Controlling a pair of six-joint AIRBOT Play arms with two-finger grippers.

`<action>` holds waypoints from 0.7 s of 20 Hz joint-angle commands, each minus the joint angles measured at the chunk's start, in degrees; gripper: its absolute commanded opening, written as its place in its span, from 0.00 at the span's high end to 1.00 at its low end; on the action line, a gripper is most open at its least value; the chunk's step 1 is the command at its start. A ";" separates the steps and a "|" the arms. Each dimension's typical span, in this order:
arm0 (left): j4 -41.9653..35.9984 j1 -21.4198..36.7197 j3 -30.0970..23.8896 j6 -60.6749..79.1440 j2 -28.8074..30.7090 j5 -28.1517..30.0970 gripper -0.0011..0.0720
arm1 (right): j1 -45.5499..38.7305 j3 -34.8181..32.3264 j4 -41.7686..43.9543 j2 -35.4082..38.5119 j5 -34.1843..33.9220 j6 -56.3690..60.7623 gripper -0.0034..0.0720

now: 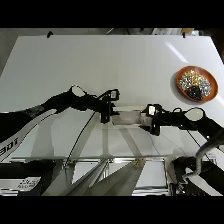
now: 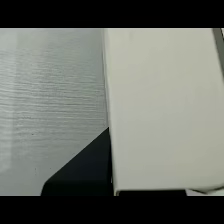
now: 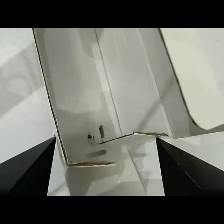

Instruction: Fold the box and place the chain.

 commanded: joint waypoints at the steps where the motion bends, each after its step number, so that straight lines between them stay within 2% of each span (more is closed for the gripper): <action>1: -0.04 -0.04 -0.02 0.07 -0.02 -0.09 0.97 | -0.04 1.92 -1.01 -1.40 1.01 -0.48 0.04; 5: -0.04 -0.04 -0.02 0.07 -0.02 -0.09 0.97 | -0.02 1.92 -5.70 -1.33 1.25 5.73 0.04; 14: -0.02 -0.04 -0.02 0.07 -0.02 -0.09 0.97 | -0.02 1.92 -8.20 0.61 5.99 8.96 0.04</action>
